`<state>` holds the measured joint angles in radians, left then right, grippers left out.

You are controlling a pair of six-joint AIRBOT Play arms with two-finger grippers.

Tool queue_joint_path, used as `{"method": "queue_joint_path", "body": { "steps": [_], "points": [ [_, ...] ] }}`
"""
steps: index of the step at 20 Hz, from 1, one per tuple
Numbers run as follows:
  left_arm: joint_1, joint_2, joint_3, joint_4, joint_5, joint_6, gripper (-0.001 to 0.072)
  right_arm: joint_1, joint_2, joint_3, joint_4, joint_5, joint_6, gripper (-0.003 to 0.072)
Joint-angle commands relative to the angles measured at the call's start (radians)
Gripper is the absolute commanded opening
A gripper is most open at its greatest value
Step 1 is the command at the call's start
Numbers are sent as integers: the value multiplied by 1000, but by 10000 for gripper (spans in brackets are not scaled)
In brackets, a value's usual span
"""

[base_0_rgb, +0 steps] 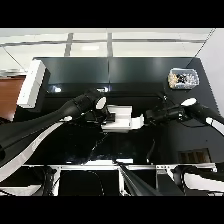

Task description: Fold the box and place the chain.

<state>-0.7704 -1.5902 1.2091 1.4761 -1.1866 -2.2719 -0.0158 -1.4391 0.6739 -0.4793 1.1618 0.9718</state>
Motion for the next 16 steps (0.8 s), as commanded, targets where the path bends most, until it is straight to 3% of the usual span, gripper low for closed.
{"method": "queue_joint_path", "body": {
  "steps": [1, 2, 3, 9, 11, 13, 14, 16],
  "points": [
    [0, -1, 0, 0, -1, 0, 24, 30, -13, 97, -7, 126, -55, 105],
    [0, -1, 0, 0, -1, 0, 25, 30, -13, 121, -11, 171, -54, 405],
    [0, -1, 0, 0, -1, 0, 25, 31, -13, 138, -7, 208, -54, 584],
    [0, -1, 0, -1, -1, 0, 25, 81, -13, 149, -1, 192, -48, 584],
    [0, -1, 0, -1, -1, 0, 24, 115, -13, 149, -2, 161, -48, 463],
    [0, -1, 0, -1, -2, 0, 25, 143, -13, 149, -13, 142, -48, 458],
    [0, -1, 0, -1, -2, 0, 24, 154, -13, 149, -20, 135, -48, 378],
    [0, -1, 0, -1, -2, 0, 25, 169, -13, 150, -34, 113, -38, 352]
  ]
}}
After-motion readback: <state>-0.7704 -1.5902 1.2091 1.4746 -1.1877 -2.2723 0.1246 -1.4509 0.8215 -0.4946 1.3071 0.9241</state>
